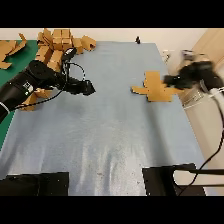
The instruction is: Fold the box.
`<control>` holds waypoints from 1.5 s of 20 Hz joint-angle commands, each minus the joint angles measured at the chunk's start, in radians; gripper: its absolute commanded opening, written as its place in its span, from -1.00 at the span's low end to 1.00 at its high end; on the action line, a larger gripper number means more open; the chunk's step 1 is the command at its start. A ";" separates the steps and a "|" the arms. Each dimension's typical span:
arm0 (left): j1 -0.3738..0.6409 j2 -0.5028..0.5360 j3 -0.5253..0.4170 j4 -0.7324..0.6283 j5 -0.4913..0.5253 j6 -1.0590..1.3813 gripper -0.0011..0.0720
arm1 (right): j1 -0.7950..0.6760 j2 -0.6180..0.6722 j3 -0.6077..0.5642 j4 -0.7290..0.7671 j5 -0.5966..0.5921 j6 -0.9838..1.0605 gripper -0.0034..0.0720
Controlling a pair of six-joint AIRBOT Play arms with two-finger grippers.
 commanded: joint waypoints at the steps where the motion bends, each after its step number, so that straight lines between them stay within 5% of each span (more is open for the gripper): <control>1: 0.000 0.000 0.000 -0.001 0.020 -0.048 0.52 | -0.385 -0.125 0.156 0.443 -0.027 -0.309 0.30; 4: 0.000 0.000 0.000 -0.001 0.020 -0.072 0.52 | -0.533 -0.269 0.276 0.706 -0.041 -0.480 0.30; 11: 0.000 0.000 0.000 -0.001 0.056 -0.101 0.52 | -0.523 -0.501 0.444 0.721 -0.089 -0.609 0.30; 18: 0.000 -0.011 0.000 0.000 0.055 -0.104 0.53 | -0.476 -0.570 0.466 0.745 -0.218 -0.643 0.30; 23: -0.001 -0.058 0.000 -0.002 0.028 -0.105 0.53 | -0.447 -0.571 0.466 0.746 -0.263 -0.644 0.03; 26: -0.001 -0.062 0.001 -0.002 0.016 -0.104 0.52 | -0.435 -0.570 0.468 0.747 -0.325 -0.653 -0.55; 27: 0.000 -0.061 0.003 -0.002 0.013 -0.104 0.52 | -0.430 -0.568 0.468 0.750 -0.348 -0.663 -0.91; 30: 0.003 -0.048 0.006 -0.002 -0.003 -0.103 0.52 | -0.404 -0.566 0.467 0.776 -0.443 -0.662 -0.90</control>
